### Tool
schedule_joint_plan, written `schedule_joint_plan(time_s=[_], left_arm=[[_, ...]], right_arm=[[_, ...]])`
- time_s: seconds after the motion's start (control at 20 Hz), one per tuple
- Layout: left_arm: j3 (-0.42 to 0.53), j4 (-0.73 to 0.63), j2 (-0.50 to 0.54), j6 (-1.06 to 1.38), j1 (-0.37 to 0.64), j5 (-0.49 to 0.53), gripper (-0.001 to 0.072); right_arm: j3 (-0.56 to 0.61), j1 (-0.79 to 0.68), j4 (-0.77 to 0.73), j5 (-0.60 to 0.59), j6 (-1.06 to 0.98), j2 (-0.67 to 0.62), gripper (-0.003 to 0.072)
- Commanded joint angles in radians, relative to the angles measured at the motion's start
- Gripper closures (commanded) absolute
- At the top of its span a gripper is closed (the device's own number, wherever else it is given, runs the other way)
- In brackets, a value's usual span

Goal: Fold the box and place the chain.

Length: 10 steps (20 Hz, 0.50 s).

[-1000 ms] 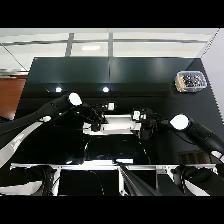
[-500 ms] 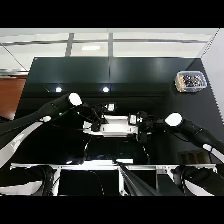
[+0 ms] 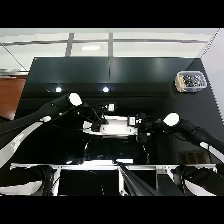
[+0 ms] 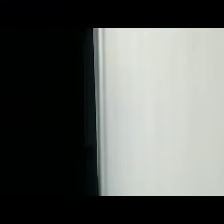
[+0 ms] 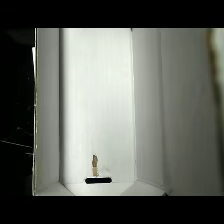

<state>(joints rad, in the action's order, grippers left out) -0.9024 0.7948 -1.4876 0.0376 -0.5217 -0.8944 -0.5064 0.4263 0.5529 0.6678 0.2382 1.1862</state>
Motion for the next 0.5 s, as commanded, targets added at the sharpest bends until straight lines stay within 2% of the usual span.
schedule_joint_plan(time_s=[0.0,0.45], left_arm=[[-0.001,0.000,0.000,-0.001,0.000,0.000,0.0685],[-0.001,0.000,0.000,0.000,0.000,-0.003,0.0685]], right_arm=[[0.000,0.000,0.028,-0.007,-0.007,0.016,-0.0030],[0.000,0.000,0.004,-0.018,-0.007,0.039,-0.0030]])
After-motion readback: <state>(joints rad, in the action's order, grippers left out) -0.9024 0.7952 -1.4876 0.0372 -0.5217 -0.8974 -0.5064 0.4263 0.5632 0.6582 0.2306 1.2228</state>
